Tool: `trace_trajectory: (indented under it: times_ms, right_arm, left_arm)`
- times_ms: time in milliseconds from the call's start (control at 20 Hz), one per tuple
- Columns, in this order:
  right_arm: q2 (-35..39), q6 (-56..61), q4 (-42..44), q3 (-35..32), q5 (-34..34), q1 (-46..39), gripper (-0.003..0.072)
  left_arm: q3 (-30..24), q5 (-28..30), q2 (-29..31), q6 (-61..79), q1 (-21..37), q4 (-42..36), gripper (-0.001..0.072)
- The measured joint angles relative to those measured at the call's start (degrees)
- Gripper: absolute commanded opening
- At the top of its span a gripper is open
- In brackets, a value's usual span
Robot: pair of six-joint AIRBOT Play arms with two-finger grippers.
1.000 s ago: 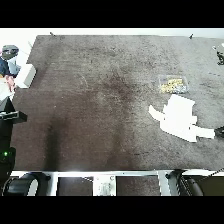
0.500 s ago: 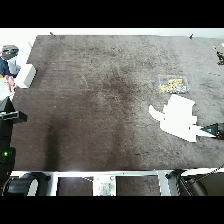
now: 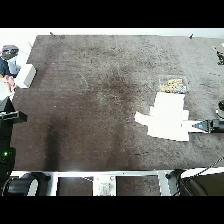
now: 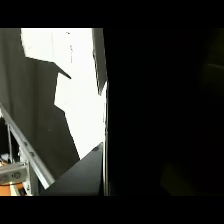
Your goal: Fold the box and place the chain.
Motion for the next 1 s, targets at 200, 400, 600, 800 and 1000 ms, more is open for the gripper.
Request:
trace_trajectory:
  times_ms: [200,400,600,800,1000]
  right_arm:
    - [6.54,-0.17,6.84,-7.78,-2.29,8.07,0.0010]
    - [12.57,0.37,15.26,-15.30,-9.75,21.75,0.0010]
    - [14.88,2.60,26.62,-17.99,-23.21,39.71,0.0009]
    - [15.37,3.61,31.93,-15.89,-38.01,54.69,0.0010]
    - [14.16,4.26,34.18,-14.86,-49.16,60.57,0.0010]
  left_arm:
    - [0.00,0.02,0.00,0.00,0.00,0.00,0.0015]
    - [0.00,0.02,0.00,0.00,0.00,0.00,0.0015]
    - [0.00,0.02,0.00,0.00,0.00,0.00,0.0015]
    - [0.00,-3.52,0.00,-0.52,0.02,0.37,0.0510]
    - [0.90,-13.16,-2.23,-0.04,0.00,1.62,0.0470]
